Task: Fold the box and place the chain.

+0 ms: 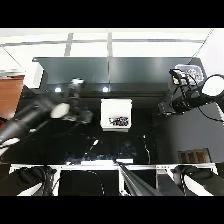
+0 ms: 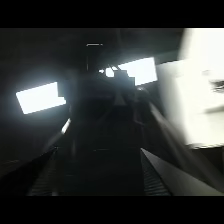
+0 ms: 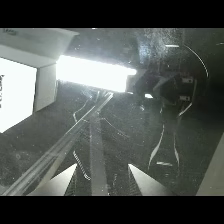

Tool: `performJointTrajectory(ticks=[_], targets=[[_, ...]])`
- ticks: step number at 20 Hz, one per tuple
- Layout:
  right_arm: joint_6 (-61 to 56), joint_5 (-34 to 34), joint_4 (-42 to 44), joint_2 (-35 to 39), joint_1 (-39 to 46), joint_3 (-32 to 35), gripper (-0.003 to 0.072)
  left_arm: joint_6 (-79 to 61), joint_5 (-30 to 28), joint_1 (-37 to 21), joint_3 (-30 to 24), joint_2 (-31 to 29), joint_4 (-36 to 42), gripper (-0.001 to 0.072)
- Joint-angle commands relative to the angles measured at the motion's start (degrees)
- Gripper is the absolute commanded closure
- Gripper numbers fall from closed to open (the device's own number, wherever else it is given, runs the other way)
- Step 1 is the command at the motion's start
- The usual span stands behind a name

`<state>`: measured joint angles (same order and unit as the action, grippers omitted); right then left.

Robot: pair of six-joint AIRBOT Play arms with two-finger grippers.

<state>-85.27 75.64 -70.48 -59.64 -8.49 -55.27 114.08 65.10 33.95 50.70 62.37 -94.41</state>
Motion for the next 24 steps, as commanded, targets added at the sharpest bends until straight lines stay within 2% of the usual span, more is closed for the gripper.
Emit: performJointTrajectory(ticks=[1, 2, 3, 4, 5, 6, 7, 10, 12, 15, 17, 20, 24], targets=[[0.1, -0.3, 0.0, 0.0, 0.0, 0.0, 0.0313, -28.3, -2.3, -17.9, -10.7, -8.6, 20.2, 0.0132], [0.1, -0.4, 0.0, 0.0, 0.0, 0.0, 0.0313, -48.3, -0.3, -23.9, -12.4, -8.1, 36.0, 0.0132], [0.1, -0.5, 0.0, 0.0, 0.0, 0.0, 0.0312, -68.8, 4.6, -29.0, -13.8, -7.1, 49.8, 0.0131], [0.0, -0.5, 0.0, 0.0, 0.0, 0.0, 0.0313, -82.6, 7.6, -31.9, -14.8, -5.8, 57.3, 0.013], [0.0, -0.5, 0.2, 0.0, 0.0, 0.0, 0.0313, -90.5, 7.3, -32.9, -15.5, -4.8, 60.8, 0.0095], [0.0, -0.5, 0.2, 0.0, 0.0, 0.0, 0.0312, -98.0, 5.9, -32.8, -16.0, -3.8, 61.7, -0.0004], [0.0, -0.8, 0.2, 0.0, 0.0, 0.0, 0.0313, -104.6, 4.0, -31.9, -16.0, -2.6, 61.7, -0.0003], [0.0, -2.3, 0.1, 0.0, 0.0, 0.0, 0.0313, -112.0, -3.0, -28.0, -16.0, 0.5, 61.8, -0.0002], [0.0, -3.5, 0.2, 0.0, 0.0, 0.0, 0.0313, -123.8, -6.2, -24.7, -16.0, 2.3, 61.8, -0.0002], [0.0, -5.7, 0.4, 0.0, 0.0, 0.0, 0.0313, -131.0, -11.6, -20.6, -15.6, 5.6, 59.3, -0.0003], [0.0, -7.5, 0.3, 0.0, 0.0, 0.0, 0.0313, -131.3, -12.4, -18.5, -14.5, 8.2, 56.1, -0.0002], [0.0, -9.4, 0.3, 0.0, 0.0, 0.0, 0.0313, -131.3, -11.8, -18.7, -12.3, 13.0, 62.6, -0.0003], [0.1, -10.5, 0.2, 0.0, 0.0, 0.0, 0.0313, -130.2, -11.3, -18.7, -10.0, 16.9, 64.0, -0.0002]])
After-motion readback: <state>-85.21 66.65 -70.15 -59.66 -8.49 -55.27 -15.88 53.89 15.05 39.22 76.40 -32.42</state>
